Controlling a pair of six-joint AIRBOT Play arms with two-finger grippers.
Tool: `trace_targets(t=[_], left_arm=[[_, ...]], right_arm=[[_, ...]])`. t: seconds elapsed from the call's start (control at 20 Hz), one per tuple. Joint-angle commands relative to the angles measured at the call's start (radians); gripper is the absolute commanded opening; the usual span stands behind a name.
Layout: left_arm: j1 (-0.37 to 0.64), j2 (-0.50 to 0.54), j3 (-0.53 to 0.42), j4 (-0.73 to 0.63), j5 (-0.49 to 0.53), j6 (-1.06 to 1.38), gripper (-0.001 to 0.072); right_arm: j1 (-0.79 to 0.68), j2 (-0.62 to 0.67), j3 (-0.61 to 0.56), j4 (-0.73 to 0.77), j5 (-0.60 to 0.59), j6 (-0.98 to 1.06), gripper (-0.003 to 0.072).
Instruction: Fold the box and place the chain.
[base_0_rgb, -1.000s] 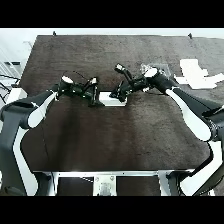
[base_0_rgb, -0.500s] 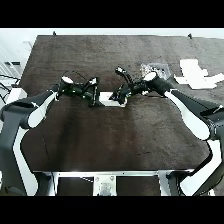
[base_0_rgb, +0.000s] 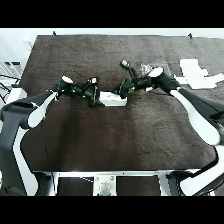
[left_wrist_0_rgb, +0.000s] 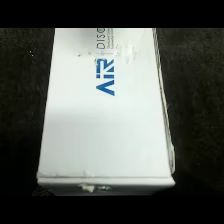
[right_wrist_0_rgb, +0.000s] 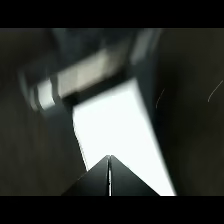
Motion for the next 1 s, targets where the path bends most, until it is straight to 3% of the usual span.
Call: trace_targets(t=[0.0, 0.15, 0.3, 0.45, 0.75, 0.85, 0.95], left_arm=[[0.0, 0.0, 0.0, 0.002, 0.002, 0.003, 0.0407], [0.0, 0.0, 0.0, 0.002, 0.002, 0.003, 0.0407], [0.0, 0.0, 0.0, 0.002, 0.002, 0.003, 0.0407], [0.0, 0.0, 0.0, 0.002, 0.001, 0.003, 0.0407], [0.0, 0.0, 0.0, 0.002, 0.001, 0.003, 0.0407], [0.0, 0.0, 0.0, 0.002, 0.001, 0.003, 0.0407], [0.0, 0.0, 0.0, 0.002, 0.001, 0.003, 0.0407]], right_arm=[[-0.011, 0.122, 0.0, 0.062, 0.002, 0.019, 0.0013], [-0.023, 0.257, -0.06, 0.06, 0.002, 0.068, 0.0011], [-0.039, 0.438, -0.226, 0.054, -0.044, 0.071, 0.0011], [-0.074, 0.687, -0.481, 0.016, -0.246, 0.105, 0.0011], [-0.142, 1.218, -0.982, 0.016, -0.805, 0.114, 0.0011], [-0.144, 1.362, -1.115, 0.016, -0.9, 0.114, 0.0011], [-0.144, 1.477, -1.217, 0.013, -0.916, 0.111, 0.0012]])
